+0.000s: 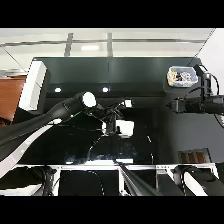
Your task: Fold the box and place the chain.
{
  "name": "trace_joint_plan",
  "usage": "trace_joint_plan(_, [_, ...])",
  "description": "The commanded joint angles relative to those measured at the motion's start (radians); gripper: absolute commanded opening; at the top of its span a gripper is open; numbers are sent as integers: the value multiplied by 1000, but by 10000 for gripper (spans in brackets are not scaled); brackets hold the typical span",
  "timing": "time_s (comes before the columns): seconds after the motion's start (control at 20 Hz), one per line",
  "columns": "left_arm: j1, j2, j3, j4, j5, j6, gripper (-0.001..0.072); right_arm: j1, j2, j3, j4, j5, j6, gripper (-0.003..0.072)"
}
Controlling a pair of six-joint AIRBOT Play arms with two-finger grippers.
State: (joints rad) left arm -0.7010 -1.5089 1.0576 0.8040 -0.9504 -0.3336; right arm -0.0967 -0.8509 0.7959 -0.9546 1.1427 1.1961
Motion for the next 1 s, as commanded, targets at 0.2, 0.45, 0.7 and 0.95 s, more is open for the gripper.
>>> trace_joint_plan(0.2, [-79, 0, 3, 271, 67, -64, 629, -1, 1, 1, 0, -7, 0, 13])
trace_joint_plan(0.45, [-50, 31, 96, 475, -67, -383, 291, -1, 0, 1, 0, -12, 0, 13])
trace_joint_plan(0.7, [148, 154, 145, 764, -436, -837, 291, -1, 1, 1, 0, -10, 0, 12])
trace_joint_plan(0.95, [507, 264, 66, 769, -611, -1107, 291, -1, 1, 1, 0, -10, 0, 13])
